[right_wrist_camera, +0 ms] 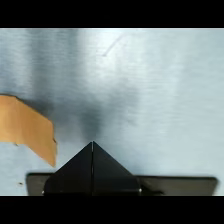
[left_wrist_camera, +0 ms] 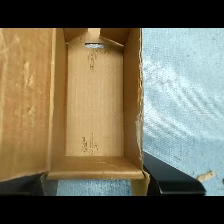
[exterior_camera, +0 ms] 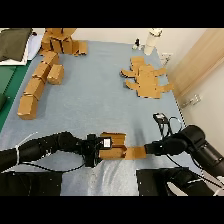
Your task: Fold the box.
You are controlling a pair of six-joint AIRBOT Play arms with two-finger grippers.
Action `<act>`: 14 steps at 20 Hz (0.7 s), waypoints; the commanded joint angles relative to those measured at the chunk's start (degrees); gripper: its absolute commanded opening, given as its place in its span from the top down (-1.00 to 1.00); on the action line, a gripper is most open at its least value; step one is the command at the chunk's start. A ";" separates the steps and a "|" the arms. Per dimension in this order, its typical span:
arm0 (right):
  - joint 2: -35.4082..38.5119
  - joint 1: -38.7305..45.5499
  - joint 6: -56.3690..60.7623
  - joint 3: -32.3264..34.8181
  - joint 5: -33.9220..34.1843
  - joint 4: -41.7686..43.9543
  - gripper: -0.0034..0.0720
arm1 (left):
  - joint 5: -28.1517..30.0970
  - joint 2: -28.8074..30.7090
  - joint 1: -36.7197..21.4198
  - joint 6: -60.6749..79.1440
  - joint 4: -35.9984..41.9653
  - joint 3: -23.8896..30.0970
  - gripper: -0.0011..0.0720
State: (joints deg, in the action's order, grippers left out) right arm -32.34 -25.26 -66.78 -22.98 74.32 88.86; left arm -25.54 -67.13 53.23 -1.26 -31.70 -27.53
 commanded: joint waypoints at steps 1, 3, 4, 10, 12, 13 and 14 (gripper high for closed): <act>-2.58 1.27 0.39 4.61 -11.58 11.10 0.91 | 0.00 0.00 -0.02 0.00 0.00 -0.02 -0.46; -5.03 1.18 -2.95 4.92 -15.80 17.40 0.91 | 0.02 0.00 -0.02 0.00 0.00 -0.02 -0.46; -6.25 1.18 -4.70 4.92 -17.05 20.35 0.91 | 0.00 0.00 -0.02 0.00 0.00 -0.02 -0.46; -8.72 -0.26 -10.49 4.57 -18.80 28.74 0.91 | 0.02 0.00 -0.02 0.00 0.00 -0.02 -0.46; -7.54 -2.89 -10.64 3.02 -18.03 29.66 0.91 | 0.00 0.00 -0.02 0.00 0.00 -0.02 -0.46; -6.51 -3.98 -10.62 1.90 -17.79 29.57 0.91 | 0.02 0.00 -0.02 0.00 0.00 -0.02 -0.46; -5.35 -4.81 -9.60 0.76 -17.90 28.76 0.91 | 0.02 0.00 -0.02 0.00 0.00 -0.02 -0.46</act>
